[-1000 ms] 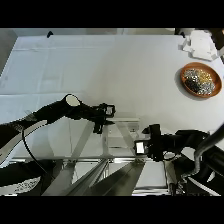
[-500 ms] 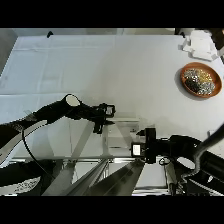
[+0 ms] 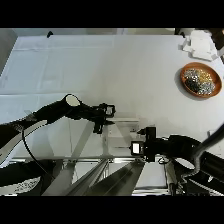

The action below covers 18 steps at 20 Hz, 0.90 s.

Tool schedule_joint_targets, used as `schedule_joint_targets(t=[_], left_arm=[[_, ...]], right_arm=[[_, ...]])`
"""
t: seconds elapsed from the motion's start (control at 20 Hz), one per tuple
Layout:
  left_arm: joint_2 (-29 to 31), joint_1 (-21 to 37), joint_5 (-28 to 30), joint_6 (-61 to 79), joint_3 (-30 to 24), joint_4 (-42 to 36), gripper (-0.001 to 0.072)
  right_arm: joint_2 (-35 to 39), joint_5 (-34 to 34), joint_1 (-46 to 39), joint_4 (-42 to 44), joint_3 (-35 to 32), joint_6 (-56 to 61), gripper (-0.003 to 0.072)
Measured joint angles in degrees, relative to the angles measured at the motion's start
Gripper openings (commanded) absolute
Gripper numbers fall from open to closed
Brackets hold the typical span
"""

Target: Fold the box and place the chain.

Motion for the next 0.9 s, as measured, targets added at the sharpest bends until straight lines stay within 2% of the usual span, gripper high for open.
schedule_joint_targets(t=[0.45,0.9], left_arm=[[0.0,0.0,0.0,0.0,0.0,0.0,0.0010],[0.0,0.0,0.0,0.0,0.0,0.0,0.0010]], right_arm=[[-0.4,-5.1,-0.1,-0.7,0.3,0.2,0.0652],[-0.4,-4.5,-7.7,8.7,2.1,-0.3,0.0652]])
